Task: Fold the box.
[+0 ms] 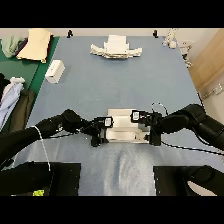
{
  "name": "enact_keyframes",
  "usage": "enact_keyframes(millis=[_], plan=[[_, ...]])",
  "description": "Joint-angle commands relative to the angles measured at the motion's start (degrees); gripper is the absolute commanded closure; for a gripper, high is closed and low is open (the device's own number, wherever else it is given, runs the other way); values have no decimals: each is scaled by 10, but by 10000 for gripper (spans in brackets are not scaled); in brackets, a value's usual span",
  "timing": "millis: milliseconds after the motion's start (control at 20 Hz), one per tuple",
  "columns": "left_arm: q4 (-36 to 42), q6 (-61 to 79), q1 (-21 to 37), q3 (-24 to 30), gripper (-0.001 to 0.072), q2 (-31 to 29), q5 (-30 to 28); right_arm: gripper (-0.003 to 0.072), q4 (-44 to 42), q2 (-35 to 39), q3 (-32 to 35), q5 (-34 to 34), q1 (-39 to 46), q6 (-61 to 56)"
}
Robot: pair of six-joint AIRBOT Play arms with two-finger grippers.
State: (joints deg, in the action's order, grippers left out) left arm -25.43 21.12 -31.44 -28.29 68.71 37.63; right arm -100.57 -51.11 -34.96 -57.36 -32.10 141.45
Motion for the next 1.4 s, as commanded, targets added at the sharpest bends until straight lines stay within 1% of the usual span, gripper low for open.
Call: enact_keyframes(millis=[0,150,400,550,650,700,750,800,850,900,950,1050,1350], plan=[[0,0,0,0,214,0,0,80,-23,-18,0,17,-2,37],[0,0,0,0,214,0,0,80,-57,-21,3,17,-2,44],[0,0,0,0,214,0,0,105,-98,-24,23,41,-2,52],[0,0,0,0,214,0,0,268,-100,-36,24,58,-2,83],[0,0,0,0,214,0,0,422,-109,-43,24,67,-2,100],[0,0,0,0,213,0,0,424,-113,-45,24,72,-2,106],[0,0,0,0,214,0,0,524,-119,-47,24,75,-2,117],[0,0,0,0,214,0,0,552,-124,-47,24,79,-2,123],[0,0,0,0,214,0,0,555,-129,-47,24,82,-2,127],[0,0,0,0,213,0,0,592,-135,-47,24,85,-2,128],[0,0,0,0,214,0,0,609,-144,-47,24,87,-2,128],[0,0,0,0,214,0,0,609,-164,-54,24,89,-2,131],[0,0,0,0,214,0,0,604,-166,-71,24,89,-16,131]])
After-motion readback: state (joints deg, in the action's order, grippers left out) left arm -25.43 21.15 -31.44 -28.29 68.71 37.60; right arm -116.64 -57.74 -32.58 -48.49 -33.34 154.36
